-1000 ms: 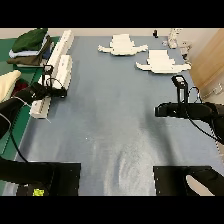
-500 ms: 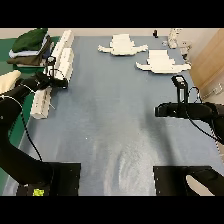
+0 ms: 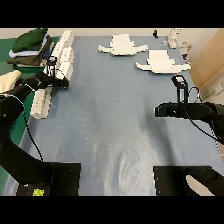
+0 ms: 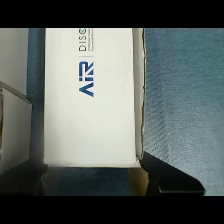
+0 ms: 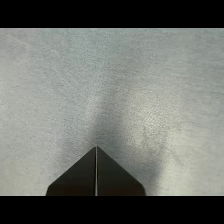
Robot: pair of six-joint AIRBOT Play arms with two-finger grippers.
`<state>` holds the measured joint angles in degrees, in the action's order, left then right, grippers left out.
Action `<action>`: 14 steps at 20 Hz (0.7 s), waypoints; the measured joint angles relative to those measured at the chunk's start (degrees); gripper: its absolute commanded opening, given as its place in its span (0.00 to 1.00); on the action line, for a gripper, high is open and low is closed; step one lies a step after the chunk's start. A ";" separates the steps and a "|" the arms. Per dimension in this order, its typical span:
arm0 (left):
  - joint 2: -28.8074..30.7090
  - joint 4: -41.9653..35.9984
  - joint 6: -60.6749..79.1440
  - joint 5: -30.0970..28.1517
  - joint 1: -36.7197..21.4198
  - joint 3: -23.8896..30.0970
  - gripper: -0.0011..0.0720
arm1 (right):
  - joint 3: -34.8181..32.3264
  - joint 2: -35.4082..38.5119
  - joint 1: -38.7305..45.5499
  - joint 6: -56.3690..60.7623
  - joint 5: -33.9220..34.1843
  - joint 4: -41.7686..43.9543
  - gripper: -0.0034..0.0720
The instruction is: Fold the box.
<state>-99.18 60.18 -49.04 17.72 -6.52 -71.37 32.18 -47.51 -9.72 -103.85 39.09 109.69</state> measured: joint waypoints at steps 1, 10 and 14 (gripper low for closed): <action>-0.02 0.02 0.00 -0.04 0.00 0.00 0.72 | 0.00 0.02 0.00 0.02 0.00 0.02 0.05; 1.09 0.07 -0.04 2.16 -0.24 0.02 0.97 | 0.00 0.02 0.00 0.00 0.00 0.02 0.05; 5.73 0.68 -0.09 9.11 -1.33 0.02 0.97 | 0.00 0.02 0.00 0.02 0.00 0.02 0.05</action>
<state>-93.45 60.86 -49.12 26.83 -7.86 -71.35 32.18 -47.48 -9.72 -103.83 39.09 109.71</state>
